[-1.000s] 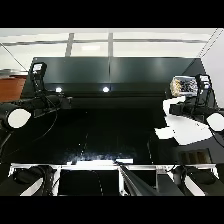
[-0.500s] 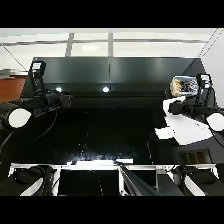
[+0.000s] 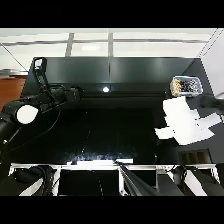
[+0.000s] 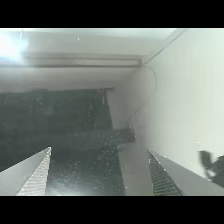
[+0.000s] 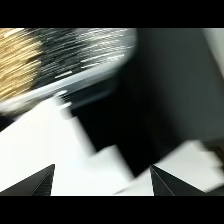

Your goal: Fold the box and place the chain.

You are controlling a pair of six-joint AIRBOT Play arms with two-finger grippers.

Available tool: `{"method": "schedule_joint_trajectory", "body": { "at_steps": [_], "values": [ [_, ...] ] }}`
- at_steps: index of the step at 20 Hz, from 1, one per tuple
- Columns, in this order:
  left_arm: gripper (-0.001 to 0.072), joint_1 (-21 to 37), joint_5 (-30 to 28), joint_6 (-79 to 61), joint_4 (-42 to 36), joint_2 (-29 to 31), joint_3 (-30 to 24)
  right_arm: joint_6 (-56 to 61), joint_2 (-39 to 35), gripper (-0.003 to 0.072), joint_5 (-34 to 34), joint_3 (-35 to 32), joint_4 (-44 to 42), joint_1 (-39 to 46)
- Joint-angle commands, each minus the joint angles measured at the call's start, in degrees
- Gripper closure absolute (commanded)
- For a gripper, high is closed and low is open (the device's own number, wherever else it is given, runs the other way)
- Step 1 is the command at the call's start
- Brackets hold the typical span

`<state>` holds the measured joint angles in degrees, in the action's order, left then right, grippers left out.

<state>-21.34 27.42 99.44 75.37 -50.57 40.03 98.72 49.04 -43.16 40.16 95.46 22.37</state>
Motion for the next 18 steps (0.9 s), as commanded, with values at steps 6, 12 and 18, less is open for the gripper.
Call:
{"method": "schedule_joint_trajectory", "body": {
  "at_steps": [6,12,18],
  "values": [
    [0.0005,-0.1,2.4,0.0,-1.1,-0.4,0.1,-49.5,28.3,-0.0034,-26.9,19.4,-43.2,36.7],
    [0.0005,-0.1,4.7,0.0,-1.5,-0.4,0.1,-53.0,38.0,-0.0034,-34.6,26.1,-39.2,36.3],
    [0.0006,-0.1,4.7,0.0,-1.0,-0.4,0.1,-51.8,41.8,0.0212,-36.3,26.3,-33.0,35.8]
  ]
}}
